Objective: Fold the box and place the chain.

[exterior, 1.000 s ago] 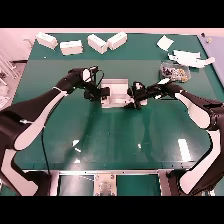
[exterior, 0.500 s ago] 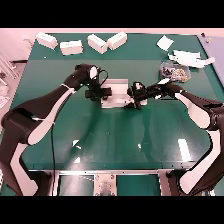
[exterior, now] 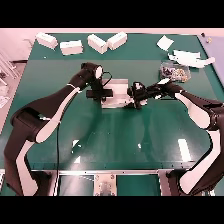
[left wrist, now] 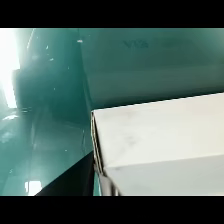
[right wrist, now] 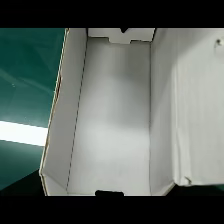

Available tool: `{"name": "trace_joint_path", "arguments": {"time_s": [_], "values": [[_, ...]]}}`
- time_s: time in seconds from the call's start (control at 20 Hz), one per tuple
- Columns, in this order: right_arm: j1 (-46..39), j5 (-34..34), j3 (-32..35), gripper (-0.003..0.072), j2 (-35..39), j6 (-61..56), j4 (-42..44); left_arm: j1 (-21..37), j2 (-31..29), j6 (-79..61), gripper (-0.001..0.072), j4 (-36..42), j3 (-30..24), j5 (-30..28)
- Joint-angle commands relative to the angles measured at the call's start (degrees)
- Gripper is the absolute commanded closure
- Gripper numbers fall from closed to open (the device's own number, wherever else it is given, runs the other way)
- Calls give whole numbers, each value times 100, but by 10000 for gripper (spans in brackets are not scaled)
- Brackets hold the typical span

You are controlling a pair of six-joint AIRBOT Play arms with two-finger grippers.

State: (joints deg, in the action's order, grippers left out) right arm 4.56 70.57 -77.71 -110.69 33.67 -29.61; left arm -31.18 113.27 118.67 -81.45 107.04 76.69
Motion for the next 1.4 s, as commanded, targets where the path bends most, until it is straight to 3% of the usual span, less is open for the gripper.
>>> {"name": "trace_joint_path", "arguments": {"time_s": [0.0, 0.2, 0.25, 0.65, 0.7, 0.75, 0.8, 1.2, 1.35], "values": [[0, 0, 2, 109, 4, -2, 2, -9, 20, 48, 541, -68, 33, 68], [0, 0, 2, 110, 4, -2, 2, -24, 33, 48, 545, -70, 33, 74], [0, 0, 2, 109, 4, -2, 2, -44, 42, 46, 680, -85, 33, 70], [0, 0, 2, 109, 4, -2, 0, -37, 42, -72, 685, -46, 70, 79], [0, 0, 2, 109, 4, -2, 2, -37, 37, -164, 616, -44, 122, 94], [0, 0, 2, 109, 4, -2, 2, -35, 37, -219, 397, -42, 208, 129], [0, 0, 2, 109, 4, -2, 2, -35, 37, -299, 325, -44, 317, 140], [0, 0, 2, 109, 4, -2, 2, 337, -249, -1145, 321, 708, 612, 450], [0, 0, 2, 109, 4, -4, 2, 599, -374, -1834, 321, 1043, 610, 949]]}}
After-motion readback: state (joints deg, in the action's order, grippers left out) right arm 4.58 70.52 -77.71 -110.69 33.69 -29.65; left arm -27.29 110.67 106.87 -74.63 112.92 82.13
